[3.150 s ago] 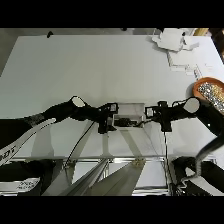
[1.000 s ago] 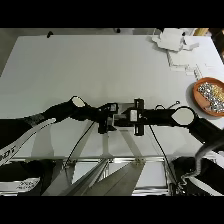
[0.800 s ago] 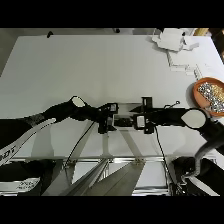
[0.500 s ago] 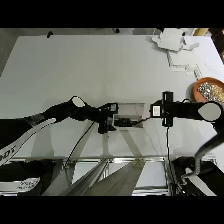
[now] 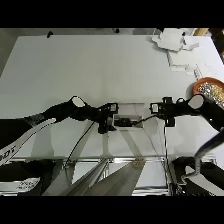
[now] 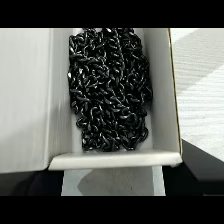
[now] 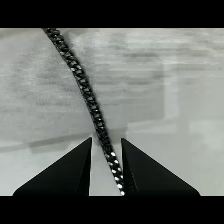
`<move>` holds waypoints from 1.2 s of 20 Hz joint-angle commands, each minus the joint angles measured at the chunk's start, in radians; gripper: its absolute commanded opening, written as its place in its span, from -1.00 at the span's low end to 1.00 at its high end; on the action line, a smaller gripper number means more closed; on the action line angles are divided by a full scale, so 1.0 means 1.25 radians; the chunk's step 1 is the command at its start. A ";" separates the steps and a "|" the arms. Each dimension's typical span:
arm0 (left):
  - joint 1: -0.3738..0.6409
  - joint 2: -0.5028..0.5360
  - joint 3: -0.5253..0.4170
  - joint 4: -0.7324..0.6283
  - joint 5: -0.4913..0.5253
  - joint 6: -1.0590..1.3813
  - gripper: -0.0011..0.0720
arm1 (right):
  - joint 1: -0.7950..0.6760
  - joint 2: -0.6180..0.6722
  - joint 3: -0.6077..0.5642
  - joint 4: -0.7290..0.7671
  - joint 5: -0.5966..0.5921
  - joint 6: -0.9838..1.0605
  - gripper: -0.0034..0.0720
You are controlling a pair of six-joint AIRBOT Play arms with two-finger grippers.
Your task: Fold the box and place the chain.
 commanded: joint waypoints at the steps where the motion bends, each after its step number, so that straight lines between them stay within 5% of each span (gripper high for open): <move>1: 0.000 0.000 0.000 0.000 0.000 0.000 0.05 | -0.003 -0.042 -0.001 -0.002 -0.011 -0.035 -0.34; 3: 0.000 0.000 0.000 0.000 0.000 0.000 0.05 | -0.003 -0.045 -0.001 -0.002 -0.011 -0.035 -0.38; 6: 0.000 0.000 0.000 0.000 0.000 0.000 0.05 | -0.003 -0.045 0.000 -0.002 -0.002 -0.034 -0.82; 12: 0.000 0.000 0.000 0.000 0.000 0.000 0.05 | -0.003 0.125 -0.001 0.004 0.129 0.043 -0.86; 16: 0.000 0.000 0.000 0.000 0.000 0.000 0.05 | -0.003 0.288 -0.002 0.233 0.195 0.053 -0.86; 19: 0.000 0.001 0.000 0.000 0.000 0.000 0.05 | 0.027 0.299 -0.002 0.441 0.198 0.052 -0.86; 24: 0.000 0.000 0.000 0.000 0.000 0.000 0.05 | 0.214 0.298 -0.002 0.595 0.029 0.048 -0.86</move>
